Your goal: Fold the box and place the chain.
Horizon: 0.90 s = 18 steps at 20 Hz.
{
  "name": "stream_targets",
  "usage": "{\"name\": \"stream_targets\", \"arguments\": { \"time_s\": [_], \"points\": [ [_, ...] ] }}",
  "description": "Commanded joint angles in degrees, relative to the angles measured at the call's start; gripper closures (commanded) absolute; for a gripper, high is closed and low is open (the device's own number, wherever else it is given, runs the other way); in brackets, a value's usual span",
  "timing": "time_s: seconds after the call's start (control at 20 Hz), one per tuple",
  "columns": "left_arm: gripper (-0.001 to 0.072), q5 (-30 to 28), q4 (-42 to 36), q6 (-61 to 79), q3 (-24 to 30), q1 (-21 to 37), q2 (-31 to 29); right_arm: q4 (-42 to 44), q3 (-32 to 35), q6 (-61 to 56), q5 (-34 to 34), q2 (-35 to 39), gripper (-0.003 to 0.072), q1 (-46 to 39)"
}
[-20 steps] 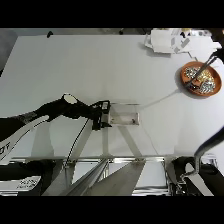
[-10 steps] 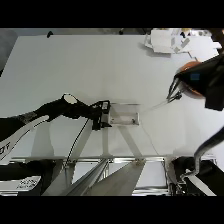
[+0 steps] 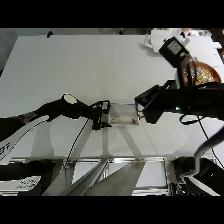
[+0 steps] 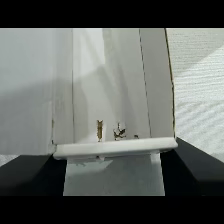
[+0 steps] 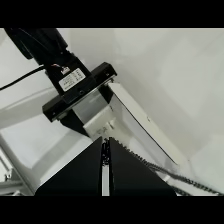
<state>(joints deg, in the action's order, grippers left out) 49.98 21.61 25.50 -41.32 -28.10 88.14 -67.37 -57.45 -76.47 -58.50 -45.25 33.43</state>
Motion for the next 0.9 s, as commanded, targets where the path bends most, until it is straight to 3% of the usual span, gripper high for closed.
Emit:
{"name": "stream_targets", "arguments": {
  "time_s": [0.0,0.25,0.85],
  "points": [
    [0.0574,-0.02,0.02,0.00,0.00,0.04,-0.02,3.50,3.96,2.64,5.38,-4.35,0.0669,0.92],
    [0.0574,-0.02,0.02,0.00,0.00,0.04,-0.02,4.37,5.70,4.44,4.96,-12.87,0.0669,1.66],
    [0.0574,0.00,0.02,0.00,0.00,0.04,-0.02,4.24,13.11,4.90,11.43,-17.79,0.0666,4.79]
  ]
}}
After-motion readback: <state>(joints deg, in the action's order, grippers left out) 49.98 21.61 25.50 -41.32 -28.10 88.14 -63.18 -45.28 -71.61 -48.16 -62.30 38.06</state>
